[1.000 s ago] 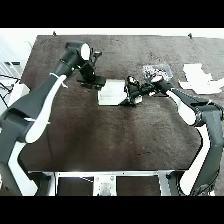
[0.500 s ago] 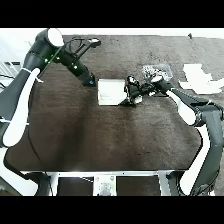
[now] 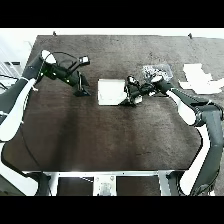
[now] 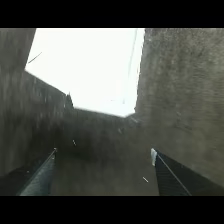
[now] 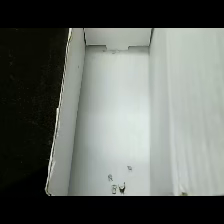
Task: Fold the box and place the chain.
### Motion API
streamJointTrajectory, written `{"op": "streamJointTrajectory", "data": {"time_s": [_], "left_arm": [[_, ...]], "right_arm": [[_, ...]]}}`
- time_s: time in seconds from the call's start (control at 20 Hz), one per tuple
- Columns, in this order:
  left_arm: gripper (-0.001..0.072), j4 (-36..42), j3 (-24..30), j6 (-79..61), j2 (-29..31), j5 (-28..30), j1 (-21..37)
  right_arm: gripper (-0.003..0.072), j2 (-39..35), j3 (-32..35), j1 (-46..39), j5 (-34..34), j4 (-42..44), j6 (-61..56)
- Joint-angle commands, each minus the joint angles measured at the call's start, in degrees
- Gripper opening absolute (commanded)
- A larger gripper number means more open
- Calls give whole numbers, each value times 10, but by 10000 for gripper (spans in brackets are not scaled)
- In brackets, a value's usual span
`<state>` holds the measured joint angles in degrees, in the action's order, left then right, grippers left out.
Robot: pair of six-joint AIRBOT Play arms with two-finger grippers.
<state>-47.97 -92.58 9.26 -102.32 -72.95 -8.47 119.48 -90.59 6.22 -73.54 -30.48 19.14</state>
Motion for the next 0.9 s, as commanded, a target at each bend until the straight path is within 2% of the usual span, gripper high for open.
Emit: {"op": "streamJointTrajectory", "data": {"time_s": [0.0, 0.3, 0.85], "left_arm": [[720, 89, 39, -120, -31, 58, 12], [720, 183, 38, -257, -97, 54, 12], [720, 197, 38, -293, -123, 35, 11]], "right_arm": [[579, 0, 0, 0, 0, 0, 0], [579, 0, 0, 0, 0, 0, 0], [579, 0, 0, 0, 0, 0, 0]]}}
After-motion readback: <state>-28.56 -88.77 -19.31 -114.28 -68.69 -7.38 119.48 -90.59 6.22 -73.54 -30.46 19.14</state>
